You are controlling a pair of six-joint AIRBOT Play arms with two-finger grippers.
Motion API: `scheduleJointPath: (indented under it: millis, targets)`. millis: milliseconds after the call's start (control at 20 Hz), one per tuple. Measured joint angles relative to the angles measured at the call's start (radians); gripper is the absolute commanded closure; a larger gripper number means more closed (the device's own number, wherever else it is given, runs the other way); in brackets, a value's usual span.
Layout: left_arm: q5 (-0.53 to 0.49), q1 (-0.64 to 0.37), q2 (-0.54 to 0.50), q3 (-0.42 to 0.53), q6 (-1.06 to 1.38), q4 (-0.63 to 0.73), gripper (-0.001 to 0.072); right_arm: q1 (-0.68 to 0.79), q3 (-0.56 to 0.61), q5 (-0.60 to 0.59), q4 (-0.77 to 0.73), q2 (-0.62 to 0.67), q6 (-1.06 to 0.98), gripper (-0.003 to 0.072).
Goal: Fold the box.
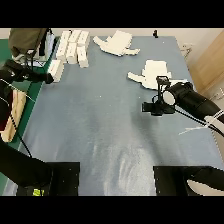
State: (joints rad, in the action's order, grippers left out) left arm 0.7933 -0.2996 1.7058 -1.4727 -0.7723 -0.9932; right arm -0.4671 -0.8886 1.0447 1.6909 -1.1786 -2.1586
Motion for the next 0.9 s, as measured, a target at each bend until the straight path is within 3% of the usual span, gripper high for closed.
scheduleJointPath:
  millis: [50, 100, 150, 350, 550, 750, 900]
  targets:
    - [0.059, -0.008, -0.019, -0.009, -0.014, -0.010, 0.0065, 0.000, 0.000, 0.000, -0.005, 0.000, 0.000, 0.0682]
    - [0.113, -0.012, -0.041, -0.021, -0.028, -0.012, 0.0437, 0.000, 0.000, -0.001, -0.013, 0.000, 0.000, 0.0682]
    - [0.166, -0.016, -0.060, -0.032, -0.040, -0.012, 0.0693, 0.000, 0.000, -0.003, -0.023, 0.000, 0.000, 0.0682]
    - [0.357, 0.007, -0.123, -0.080, -0.102, -0.003, 0.0695, 0.000, -0.016, -0.023, -0.055, -0.010, 0.006, 0.0683]
    - [0.488, 0.111, -0.170, -0.097, -0.186, -0.005, 0.0695, 0.000, -0.122, -0.036, -0.092, -0.066, 0.064, 0.0683]
    - [0.556, 0.286, -0.187, -0.064, -0.298, -0.019, 0.0696, 0.000, -0.307, -0.023, -0.153, -0.174, 0.117, 0.0682]
    - [0.543, 0.435, -0.192, 0.013, -0.357, -0.022, 0.0695, 0.000, -0.415, -0.019, -0.220, -0.248, 0.134, 0.0683]
